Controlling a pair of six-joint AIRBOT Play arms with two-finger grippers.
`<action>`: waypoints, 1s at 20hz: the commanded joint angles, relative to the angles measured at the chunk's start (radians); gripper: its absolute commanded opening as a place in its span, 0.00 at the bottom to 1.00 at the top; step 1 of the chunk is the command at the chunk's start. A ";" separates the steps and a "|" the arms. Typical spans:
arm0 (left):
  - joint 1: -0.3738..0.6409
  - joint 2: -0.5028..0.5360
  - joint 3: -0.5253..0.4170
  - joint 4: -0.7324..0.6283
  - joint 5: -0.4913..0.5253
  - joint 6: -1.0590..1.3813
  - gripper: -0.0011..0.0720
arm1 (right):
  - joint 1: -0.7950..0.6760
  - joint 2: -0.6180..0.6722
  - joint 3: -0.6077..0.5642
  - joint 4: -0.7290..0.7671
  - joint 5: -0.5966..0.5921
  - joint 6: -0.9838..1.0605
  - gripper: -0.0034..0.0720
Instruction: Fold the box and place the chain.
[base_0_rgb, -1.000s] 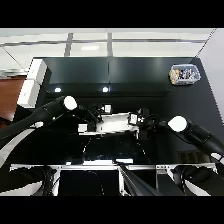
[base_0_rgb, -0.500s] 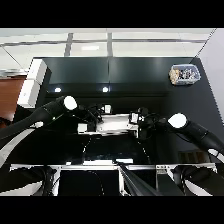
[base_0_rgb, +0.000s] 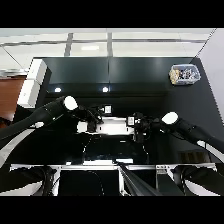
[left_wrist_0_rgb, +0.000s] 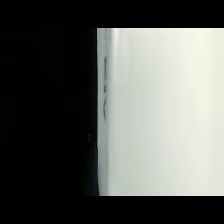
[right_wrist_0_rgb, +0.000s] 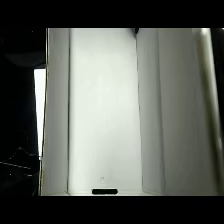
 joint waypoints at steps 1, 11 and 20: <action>0.000 0.000 0.000 -0.001 0.003 -0.001 0.05 | 0.001 -0.021 0.007 -0.035 0.012 0.027 0.97; 0.000 0.000 0.000 -0.001 0.003 -0.001 0.05 | 0.002 -0.039 0.027 -0.073 -0.011 0.117 0.97; 0.000 0.000 0.000 -0.001 0.003 -0.001 0.05 | 0.002 -0.042 0.028 -0.112 -0.018 0.165 0.97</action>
